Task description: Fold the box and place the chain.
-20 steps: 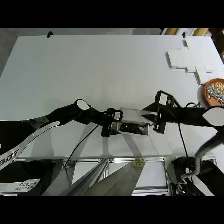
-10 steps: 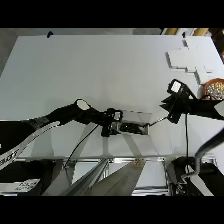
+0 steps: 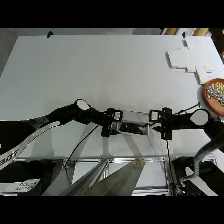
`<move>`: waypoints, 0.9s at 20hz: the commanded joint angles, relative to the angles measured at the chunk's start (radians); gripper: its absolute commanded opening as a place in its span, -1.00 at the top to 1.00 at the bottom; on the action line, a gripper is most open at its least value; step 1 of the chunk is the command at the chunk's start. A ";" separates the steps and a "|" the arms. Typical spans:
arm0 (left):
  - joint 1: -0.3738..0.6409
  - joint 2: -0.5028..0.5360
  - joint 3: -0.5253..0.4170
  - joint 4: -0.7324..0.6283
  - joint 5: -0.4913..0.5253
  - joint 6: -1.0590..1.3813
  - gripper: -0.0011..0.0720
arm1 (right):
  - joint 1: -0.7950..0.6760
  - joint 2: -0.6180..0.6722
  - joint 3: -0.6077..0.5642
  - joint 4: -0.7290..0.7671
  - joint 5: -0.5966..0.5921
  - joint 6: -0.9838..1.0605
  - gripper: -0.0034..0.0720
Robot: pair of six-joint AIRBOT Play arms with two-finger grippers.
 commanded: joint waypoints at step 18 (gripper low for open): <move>0.001 0.000 0.001 0.000 0.000 0.000 0.60 | 0.014 0.241 -0.047 -0.187 0.022 0.444 0.85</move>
